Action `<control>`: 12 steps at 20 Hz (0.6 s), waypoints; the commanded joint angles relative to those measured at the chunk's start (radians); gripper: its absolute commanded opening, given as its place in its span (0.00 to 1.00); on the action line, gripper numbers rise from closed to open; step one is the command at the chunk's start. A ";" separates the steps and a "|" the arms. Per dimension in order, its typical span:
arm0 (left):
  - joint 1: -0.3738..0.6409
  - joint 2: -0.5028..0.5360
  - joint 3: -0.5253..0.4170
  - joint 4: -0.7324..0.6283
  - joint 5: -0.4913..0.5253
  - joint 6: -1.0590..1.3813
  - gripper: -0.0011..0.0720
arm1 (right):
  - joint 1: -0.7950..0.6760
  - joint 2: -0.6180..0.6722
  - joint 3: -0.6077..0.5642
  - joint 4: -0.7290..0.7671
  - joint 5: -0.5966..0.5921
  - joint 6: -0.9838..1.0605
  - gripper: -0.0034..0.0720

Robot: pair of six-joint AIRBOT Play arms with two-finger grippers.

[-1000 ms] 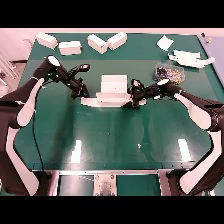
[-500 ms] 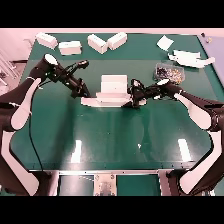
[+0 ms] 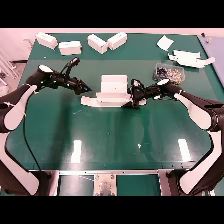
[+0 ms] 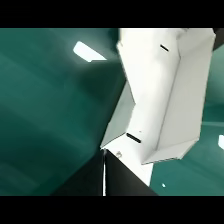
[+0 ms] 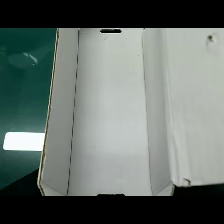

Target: Fold the box and place the chain.

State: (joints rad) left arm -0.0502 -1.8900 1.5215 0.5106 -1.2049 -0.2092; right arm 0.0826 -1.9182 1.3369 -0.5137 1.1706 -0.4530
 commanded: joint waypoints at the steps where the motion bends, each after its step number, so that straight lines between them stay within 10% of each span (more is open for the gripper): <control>1: 0.005 0.001 -0.020 -0.021 0.064 0.079 0.04 | 0.001 -0.001 0.000 0.000 0.000 0.000 0.78; 6: -0.009 0.000 -0.029 0.145 -0.097 0.114 0.04 | 0.001 -0.001 0.000 0.000 0.000 0.000 0.78; 12: -0.010 0.100 -0.209 -0.031 -0.048 0.229 0.03 | 0.001 -0.001 0.000 0.000 0.000 0.000 0.78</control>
